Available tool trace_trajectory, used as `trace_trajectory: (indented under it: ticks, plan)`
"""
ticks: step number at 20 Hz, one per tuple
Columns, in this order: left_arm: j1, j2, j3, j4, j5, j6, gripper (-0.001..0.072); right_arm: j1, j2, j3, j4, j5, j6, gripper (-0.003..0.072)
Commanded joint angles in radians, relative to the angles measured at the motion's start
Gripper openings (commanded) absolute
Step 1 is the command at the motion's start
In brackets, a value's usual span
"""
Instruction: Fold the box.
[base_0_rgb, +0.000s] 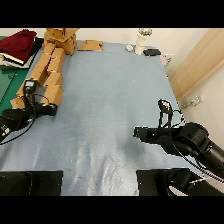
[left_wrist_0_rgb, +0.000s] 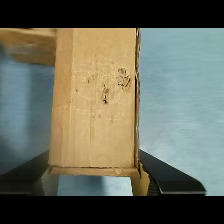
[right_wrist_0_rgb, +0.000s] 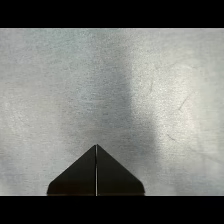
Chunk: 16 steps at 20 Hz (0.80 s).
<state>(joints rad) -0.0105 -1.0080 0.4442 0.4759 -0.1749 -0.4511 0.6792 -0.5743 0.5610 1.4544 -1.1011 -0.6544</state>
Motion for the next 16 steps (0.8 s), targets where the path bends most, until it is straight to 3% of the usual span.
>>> trace_trajectory:
  ticks: [1,9,15,16]
  plan:
    - [0.093,-0.021,0.001,0.082,-0.023,-0.010,0.0547,0.000,0.000,0.001,0.000,0.001,-0.001,0.0004]
    - [0.093,-0.142,0.025,0.096,0.061,-0.014,0.0547,0.000,0.000,0.001,0.000,0.002,-0.001,0.0004]
    - [0.093,-0.154,0.054,0.097,0.087,-0.013,0.0558,0.000,0.000,0.001,0.000,0.022,-0.001,0.0004]
    - [0.093,-0.154,0.055,0.097,0.086,-0.013,0.0588,0.000,0.000,0.001,0.000,0.026,-0.001,0.0004]
